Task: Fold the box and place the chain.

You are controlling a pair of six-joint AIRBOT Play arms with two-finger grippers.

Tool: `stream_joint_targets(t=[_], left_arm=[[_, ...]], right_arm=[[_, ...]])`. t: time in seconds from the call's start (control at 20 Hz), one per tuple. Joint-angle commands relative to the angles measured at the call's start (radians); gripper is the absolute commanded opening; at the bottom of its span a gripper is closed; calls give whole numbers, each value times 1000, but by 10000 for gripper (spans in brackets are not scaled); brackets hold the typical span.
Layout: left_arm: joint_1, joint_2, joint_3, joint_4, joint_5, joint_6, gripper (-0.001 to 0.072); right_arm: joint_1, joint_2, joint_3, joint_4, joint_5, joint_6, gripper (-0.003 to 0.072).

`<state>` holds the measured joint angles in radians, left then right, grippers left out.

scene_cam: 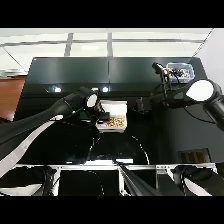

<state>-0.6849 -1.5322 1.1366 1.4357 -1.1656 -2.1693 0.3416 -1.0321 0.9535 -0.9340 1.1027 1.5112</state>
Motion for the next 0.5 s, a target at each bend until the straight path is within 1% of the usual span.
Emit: stream_joint_targets(t=[0.0,0.1,0.2,0.3,0.35,0.4,0.45], left_arm=[[0,47,20,9,-16,-21,475],[0,128,19,74,-26,26,489],[5,224,15,164,-69,93,489],[35,331,-26,257,-93,130,487],[79,380,-63,289,-98,132,487],[154,425,-115,291,-95,133,486],[243,458,-170,252,-87,151,486]], right_arm=[[-13,18,0,-35,43,1,287],[-13,18,0,-36,41,1,287],[-13,18,0,-36,41,1,286],[-13,18,0,-36,41,1,287],[-13,18,0,-36,41,1,286],[-13,18,0,-36,41,1,287],[-13,18,0,-36,39,1,287]])
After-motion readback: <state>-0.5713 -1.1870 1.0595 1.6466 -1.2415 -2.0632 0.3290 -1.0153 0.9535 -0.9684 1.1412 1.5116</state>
